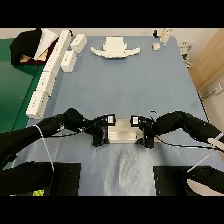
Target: Fold the box.
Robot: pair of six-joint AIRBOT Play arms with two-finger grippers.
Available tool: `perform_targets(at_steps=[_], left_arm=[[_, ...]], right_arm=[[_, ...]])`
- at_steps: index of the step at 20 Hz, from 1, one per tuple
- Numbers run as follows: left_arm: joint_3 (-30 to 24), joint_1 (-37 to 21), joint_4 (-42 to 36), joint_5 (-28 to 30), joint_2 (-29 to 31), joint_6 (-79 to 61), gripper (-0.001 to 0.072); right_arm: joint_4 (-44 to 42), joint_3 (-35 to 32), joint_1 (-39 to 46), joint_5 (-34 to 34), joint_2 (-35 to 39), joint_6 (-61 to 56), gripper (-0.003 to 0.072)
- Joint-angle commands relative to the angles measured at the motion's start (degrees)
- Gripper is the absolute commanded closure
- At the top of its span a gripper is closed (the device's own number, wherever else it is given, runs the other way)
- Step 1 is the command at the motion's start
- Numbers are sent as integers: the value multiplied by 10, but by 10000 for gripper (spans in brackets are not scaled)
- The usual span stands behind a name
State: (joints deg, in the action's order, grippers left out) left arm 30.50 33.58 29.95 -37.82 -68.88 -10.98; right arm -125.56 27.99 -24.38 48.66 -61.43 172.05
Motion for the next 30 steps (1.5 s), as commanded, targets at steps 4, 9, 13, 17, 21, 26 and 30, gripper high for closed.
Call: perform_targets(at_steps=[4, 9, 13, 17, 21, 26, 30], left_arm=[[0, 9, -7, 18, -12, -22, 21], [0, 11, -17, 29, -12, -32, 22], [0, 11, -17, 28, -12, -32, 140], [-3, 11, -17, 13, -12, -32, 297], [-3, 11, -17, -3, -12, -32, 297], [-3, 11, -17, -3, -12, -36, 11], [-3, 11, -17, -1, -12, -36, 12]], right_arm=[[0, 0, 0, 0, 0, 0, 157], [0, 0, 0, 0, 0, 0, 158], [0, 0, 0, 0, 0, 0, 158], [0, 0, 0, 0, 0, 0, 157], [0, 0, 0, 0, 0, 0, 158], [0, 0, 0, 0, 0, 0, 158], [0, 0, 0, 0, 0, 0, 157]])
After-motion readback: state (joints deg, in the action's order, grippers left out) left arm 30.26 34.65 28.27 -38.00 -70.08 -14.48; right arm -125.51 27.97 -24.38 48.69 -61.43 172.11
